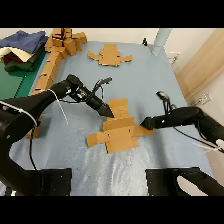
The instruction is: Fold the box.
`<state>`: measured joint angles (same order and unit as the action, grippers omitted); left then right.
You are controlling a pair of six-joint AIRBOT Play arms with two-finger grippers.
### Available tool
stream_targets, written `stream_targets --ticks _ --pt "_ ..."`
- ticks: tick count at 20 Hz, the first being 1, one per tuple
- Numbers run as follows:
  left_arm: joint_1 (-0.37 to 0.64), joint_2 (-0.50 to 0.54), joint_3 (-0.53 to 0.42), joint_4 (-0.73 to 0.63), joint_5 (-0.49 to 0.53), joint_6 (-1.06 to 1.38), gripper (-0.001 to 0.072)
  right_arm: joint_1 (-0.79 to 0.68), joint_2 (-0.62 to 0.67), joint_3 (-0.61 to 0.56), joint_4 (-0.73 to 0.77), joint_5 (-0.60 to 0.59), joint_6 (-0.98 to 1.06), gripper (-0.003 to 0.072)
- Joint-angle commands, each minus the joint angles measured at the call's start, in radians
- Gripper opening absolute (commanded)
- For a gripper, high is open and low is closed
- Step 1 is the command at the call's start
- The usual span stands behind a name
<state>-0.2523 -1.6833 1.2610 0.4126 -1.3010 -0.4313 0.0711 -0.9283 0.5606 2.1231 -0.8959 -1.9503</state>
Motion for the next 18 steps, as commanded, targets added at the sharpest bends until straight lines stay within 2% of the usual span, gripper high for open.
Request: stream_targets --ticks 1,3,7,8,10,18 --pt "-0.021 0.062 0.001 0.021 0.080 0.116 0.0008 -0.050 0.001 0.114 -0.239 0.026 0.285 0.0342" --pt "-0.060 0.086 -0.013 0.061 0.129 0.169 0.0007 -0.065 0.001 0.162 -0.231 0.028 0.330 0.0341" --pt "-0.128 0.123 -0.108 0.063 0.263 0.271 0.0007 -0.063 0.000 0.167 -0.205 0.029 0.347 0.0338" --pt "-0.135 0.126 -0.131 0.062 0.272 0.282 0.0007 -0.063 0.000 0.167 -0.193 0.030 0.347 0.0327" --pt "-0.132 0.126 -0.158 0.067 0.274 0.286 0.0008 -0.063 0.000 0.167 -0.164 0.034 0.346 0.0216" --pt "-0.127 0.120 -0.166 0.135 0.243 0.265 0.0012 -0.063 0.000 0.167 -0.145 0.035 0.345 0.0220"
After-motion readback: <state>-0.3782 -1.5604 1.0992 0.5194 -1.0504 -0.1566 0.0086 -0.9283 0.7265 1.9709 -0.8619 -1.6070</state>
